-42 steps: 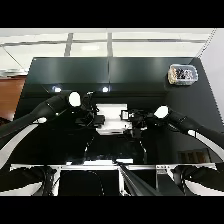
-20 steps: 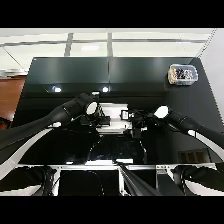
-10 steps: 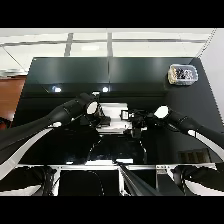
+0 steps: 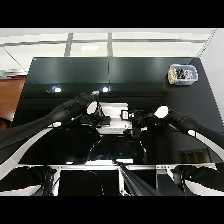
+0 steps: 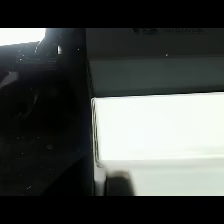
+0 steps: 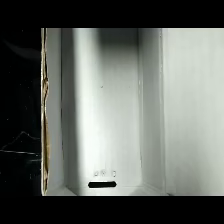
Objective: Fold the box and place the chain.
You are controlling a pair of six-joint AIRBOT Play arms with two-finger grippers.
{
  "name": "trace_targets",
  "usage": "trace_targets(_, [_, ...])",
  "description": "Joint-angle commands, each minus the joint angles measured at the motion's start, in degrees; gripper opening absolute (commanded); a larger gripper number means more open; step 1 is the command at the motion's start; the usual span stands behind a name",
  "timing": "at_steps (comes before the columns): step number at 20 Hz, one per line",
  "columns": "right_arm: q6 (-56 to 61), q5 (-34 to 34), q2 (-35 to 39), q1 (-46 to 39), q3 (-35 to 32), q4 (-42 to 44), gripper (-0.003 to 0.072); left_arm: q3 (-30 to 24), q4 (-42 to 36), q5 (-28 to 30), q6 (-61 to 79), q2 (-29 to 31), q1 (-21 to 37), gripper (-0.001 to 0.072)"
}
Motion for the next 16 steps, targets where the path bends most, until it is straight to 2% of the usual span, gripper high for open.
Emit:
trace_targets(1, [0.0, 0.1, 0.0, 0.1, 0.0, 0.0, 0.0016, 0.0, 0.0, -0.1, 0.1, 0.0, 0.0, 0.0023])
trace_targets(2, [0.0, 0.2, 0.0, 0.0, 0.0, 0.0, 0.0019, 0.0, 0.0, -0.1, 0.1, 0.0, 0.0, 0.0023])
trace_targets(3, [0.1, 0.2, 0.0, 0.0, 0.0, 0.0, 0.0185, 0.0, 0.0, -0.1, 0.1, 0.0, 0.0, 0.0023])
trace_targets(4, [0.2, 0.2, 0.0, 0.0, 0.0, 0.2, 0.0568, 0.0, 0.0, -0.1, 0.1, 0.0, 0.0, 0.0023])
trace_targets(5, [1.3, 0.2, 0.3, 0.0, 0.0, 0.4, 0.0693, 0.0, 0.0, -0.3, 0.1, 0.0, 0.0, 0.0023])
trace_targets(7, [3.3, 1.3, 2.3, -0.1, 0.0, -1.9, 0.0693, 0.0, 0.0, -0.5, 0.1, 0.0, 0.0, 0.0023])
trace_targets(11, [7.4, 3.0, 7.9, -0.1, 0.0, -12.6, 0.0692, 0.0, 0.0, -0.5, 0.1, 0.0, 0.0, 0.0023])
trace_targets(16, [8.0, 5.1, 8.1, -0.1, 0.0, -12.2, 0.0645, 0.0, 0.0, -0.5, 0.1, 0.0, 0.0, 0.0023])
